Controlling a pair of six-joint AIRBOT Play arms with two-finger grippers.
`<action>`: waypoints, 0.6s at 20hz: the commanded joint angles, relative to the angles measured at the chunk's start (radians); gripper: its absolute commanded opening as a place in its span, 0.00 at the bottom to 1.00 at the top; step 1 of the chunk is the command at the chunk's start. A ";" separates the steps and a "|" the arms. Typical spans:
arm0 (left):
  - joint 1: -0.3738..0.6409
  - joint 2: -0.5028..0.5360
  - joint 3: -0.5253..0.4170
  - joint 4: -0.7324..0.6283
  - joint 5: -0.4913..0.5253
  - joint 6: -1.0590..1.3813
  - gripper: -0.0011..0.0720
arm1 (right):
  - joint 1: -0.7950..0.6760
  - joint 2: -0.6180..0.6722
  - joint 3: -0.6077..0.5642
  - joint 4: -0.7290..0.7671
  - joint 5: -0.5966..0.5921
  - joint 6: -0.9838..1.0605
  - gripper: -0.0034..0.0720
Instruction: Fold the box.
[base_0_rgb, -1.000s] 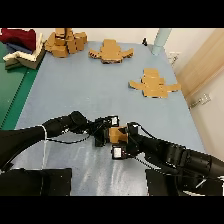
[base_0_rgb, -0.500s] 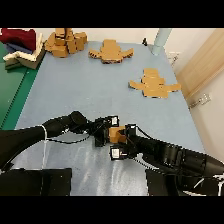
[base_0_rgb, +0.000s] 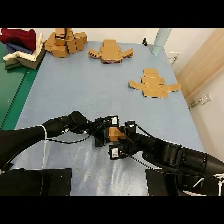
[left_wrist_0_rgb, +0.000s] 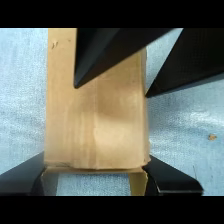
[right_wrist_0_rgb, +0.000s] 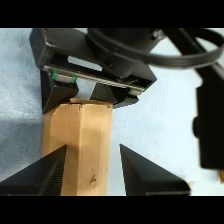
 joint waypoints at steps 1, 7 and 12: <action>0.000 0.000 0.001 0.000 0.000 0.000 0.66 | 0.000 0.007 0.009 -0.018 -0.013 0.001 0.74; 0.000 0.000 0.001 0.000 0.000 0.000 0.66 | 0.000 0.045 0.017 -0.024 -0.034 0.002 0.74; 0.000 0.000 0.001 0.000 0.000 0.000 0.66 | -0.002 0.057 0.017 -0.024 -0.044 0.003 0.66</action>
